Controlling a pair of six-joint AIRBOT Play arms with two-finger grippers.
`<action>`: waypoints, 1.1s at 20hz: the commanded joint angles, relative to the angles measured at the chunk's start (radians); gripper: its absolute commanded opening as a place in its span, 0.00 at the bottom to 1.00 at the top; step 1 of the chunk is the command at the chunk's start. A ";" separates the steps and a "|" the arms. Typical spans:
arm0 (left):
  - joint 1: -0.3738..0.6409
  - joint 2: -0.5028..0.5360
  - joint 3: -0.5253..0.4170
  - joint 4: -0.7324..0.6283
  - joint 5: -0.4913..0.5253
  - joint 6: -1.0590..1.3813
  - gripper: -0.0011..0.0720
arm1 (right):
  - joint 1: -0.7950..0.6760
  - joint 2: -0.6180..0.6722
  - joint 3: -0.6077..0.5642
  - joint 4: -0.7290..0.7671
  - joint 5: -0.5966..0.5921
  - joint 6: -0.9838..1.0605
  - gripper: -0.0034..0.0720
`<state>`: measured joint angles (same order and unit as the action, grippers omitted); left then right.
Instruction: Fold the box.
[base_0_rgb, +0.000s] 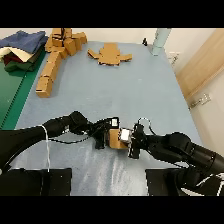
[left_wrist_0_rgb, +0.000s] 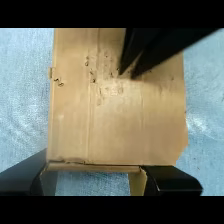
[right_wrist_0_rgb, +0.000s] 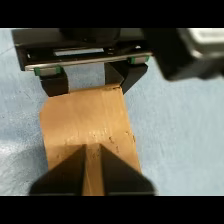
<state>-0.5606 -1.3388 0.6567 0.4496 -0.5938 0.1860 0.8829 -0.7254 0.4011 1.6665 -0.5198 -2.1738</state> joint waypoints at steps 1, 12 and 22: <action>0.001 0.001 0.001 0.000 0.000 0.000 0.73 | 0.018 -0.007 -0.010 -0.024 0.048 -0.085 0.56; 0.001 0.001 0.001 0.000 0.000 0.000 0.73 | 0.050 -0.024 -0.010 -0.021 0.076 -0.262 0.76; 0.001 0.000 0.001 0.000 0.000 0.000 0.73 | 0.050 -0.077 -0.004 -0.080 0.123 -0.262 0.73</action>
<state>-0.5606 -1.3388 0.6567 0.4492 -0.5941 0.1860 0.9329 -0.7929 0.3923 1.6115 -0.4191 -2.4355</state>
